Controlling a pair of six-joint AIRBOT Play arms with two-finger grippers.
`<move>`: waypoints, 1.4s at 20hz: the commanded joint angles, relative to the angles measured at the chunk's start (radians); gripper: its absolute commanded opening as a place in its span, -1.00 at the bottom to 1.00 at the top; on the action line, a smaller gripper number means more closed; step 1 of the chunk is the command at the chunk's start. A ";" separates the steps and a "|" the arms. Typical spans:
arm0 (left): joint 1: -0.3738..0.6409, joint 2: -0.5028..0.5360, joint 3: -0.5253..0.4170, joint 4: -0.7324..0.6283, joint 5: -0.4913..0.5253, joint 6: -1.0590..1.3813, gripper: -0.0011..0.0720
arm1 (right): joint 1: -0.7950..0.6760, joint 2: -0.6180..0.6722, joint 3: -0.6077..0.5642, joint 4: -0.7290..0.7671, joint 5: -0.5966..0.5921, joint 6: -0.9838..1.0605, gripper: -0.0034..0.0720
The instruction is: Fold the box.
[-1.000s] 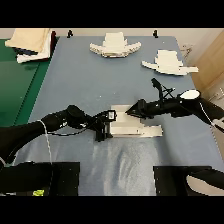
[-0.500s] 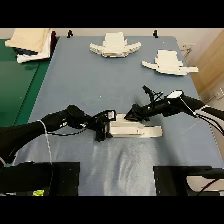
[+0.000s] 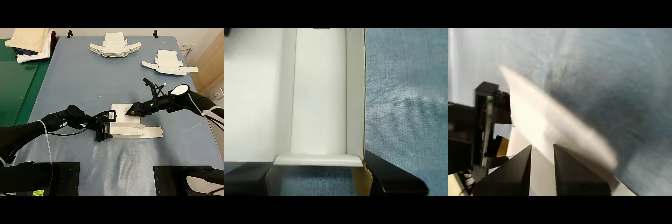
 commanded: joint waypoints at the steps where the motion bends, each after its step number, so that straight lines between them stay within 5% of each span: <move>1: 0.000 -0.001 0.001 -0.001 0.000 -0.002 0.02 | 0.000 0.171 0.010 -0.151 0.024 -0.020 -0.31; 6: 0.000 -0.001 0.001 -0.001 0.000 -0.002 0.02 | 0.002 0.400 -0.015 -0.422 0.243 -0.100 -0.29; 9: 0.000 -0.001 0.001 -0.001 0.000 -0.002 0.02 | 0.002 0.493 -0.117 -0.539 0.275 -0.171 0.56; 13: 0.000 -0.001 0.001 -0.001 0.000 -0.002 0.02 | 0.002 0.508 -0.286 -0.607 0.081 -0.453 0.86; 17: 0.000 -0.001 0.001 -0.001 0.000 -0.002 0.02 | 0.002 0.481 -0.384 -0.479 -0.154 -0.812 0.87; 26: 0.000 -0.001 0.001 -0.001 0.000 -0.002 0.02 | 0.002 0.340 -0.388 -0.280 -0.262 -1.145 0.65; 28: 0.000 -0.001 0.001 -0.001 0.000 -0.002 0.02 | 0.002 0.340 -0.388 -0.278 -0.262 -1.147 0.47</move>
